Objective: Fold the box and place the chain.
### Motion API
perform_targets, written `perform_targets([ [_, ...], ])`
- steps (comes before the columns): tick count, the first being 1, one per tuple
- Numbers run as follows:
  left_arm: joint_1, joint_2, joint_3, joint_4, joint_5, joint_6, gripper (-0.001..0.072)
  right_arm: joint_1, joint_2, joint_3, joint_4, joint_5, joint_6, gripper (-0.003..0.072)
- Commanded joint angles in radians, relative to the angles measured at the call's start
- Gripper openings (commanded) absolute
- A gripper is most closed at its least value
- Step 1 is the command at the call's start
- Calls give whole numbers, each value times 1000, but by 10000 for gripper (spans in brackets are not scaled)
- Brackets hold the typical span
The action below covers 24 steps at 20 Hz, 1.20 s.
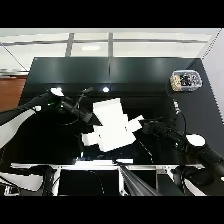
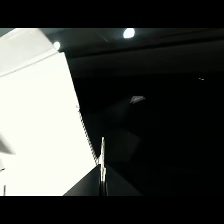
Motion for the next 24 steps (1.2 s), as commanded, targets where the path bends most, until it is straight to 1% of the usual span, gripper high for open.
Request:
perform_targets([
  [1, -13, -38, 39, 3, -29, 47, 62, 1, 1, 0, -31, 0, 2, 14],
  [2, -19, -39, 45, 2, -27, 61, 31, 1, 1, 0, -31, 0, 2, 14],
  [4, -30, -39, 61, 7, -19, 66, 24, 1, 1, 0, -41, 8, 2, 15],
  [5, -35, -38, 69, 14, -16, 66, 23, 0, 1, 1, -63, 12, 2, 106],
  [6, -37, -37, 80, 30, -14, 64, 22, 0, 1, 5, -91, 11, 2, 392],
  [7, -39, -30, 89, 56, -8, 57, 21, -5, 2, 17, -138, 15, 2, 616],
  [8, -39, -15, 93, 84, 3, 42, 20, -19, 2, 45, -230, 40, 2, 642],
  [9, -39, 6, 93, 109, 12, 32, 19, -40, 2, 83, -344, 82, 2, 642],
  [11, -44, 82, 69, 127, 60, 13, 18, -86, 2, 190, -637, 223, 2, 642],
  [12, -51, 140, 38, 127, 118, 39, 18, -101, 2, 248, -773, 298, 2, 641],
  [14, -68, 250, -32, 122, 243, 128, 20, -108, 2, 335, -969, 385, 2, 642],
  [15, -77, 290, -60, 123, 290, 203, 21, -108, 2, 363, -1014, 397, 2, 642],
  [16, -89, 315, -82, 123, 323, 314, 21, -108, 2, 377, -1023, 388, 1, 642],
  [18, -115, 325, -92, 133, 339, 536, 22, -97, 0, 378, -1023, 370, -4, 642],
  [21, -153, 311, -95, 123, 445, 587, 22, -26, -2, 378, -1023, 375, -66, 643],
  [24, -171, 267, -97, 139, 472, 620, 23, 56, -44, 378, -1023, 375, -229, 642],
])
